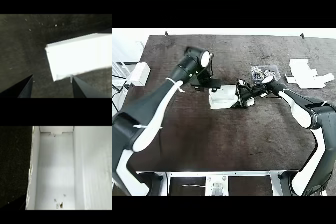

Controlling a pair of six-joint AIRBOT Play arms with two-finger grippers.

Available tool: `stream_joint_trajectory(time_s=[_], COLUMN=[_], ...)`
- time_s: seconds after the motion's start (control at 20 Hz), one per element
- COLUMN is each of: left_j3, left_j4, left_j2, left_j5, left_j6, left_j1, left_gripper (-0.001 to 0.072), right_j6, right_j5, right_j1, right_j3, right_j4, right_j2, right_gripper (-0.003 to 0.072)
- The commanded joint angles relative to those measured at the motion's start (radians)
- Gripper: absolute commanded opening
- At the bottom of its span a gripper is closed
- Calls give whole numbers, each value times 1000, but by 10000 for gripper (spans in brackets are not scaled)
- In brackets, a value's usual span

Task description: Fold the box and place the chain.

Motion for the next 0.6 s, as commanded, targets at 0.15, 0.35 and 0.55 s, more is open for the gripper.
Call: stream_joint_trajectory(time_s=[0.15,0.35,0.55], left_j3=[-232,-559,-789], left_j4=[26,-32,-364], left_j2=[239,459,536], left_j5=[161,457,638], left_j6=[129,253,736], left_j1=[2,50,173], left_gripper=[552,552,551], right_j6=[1,0,1], right_j5=[0,0,0], right_j1=[0,0,0], right_j3=[0,0,0], right_j4=[0,0,0], right_j2=[0,0,0], right_gripper=[507,507,507])
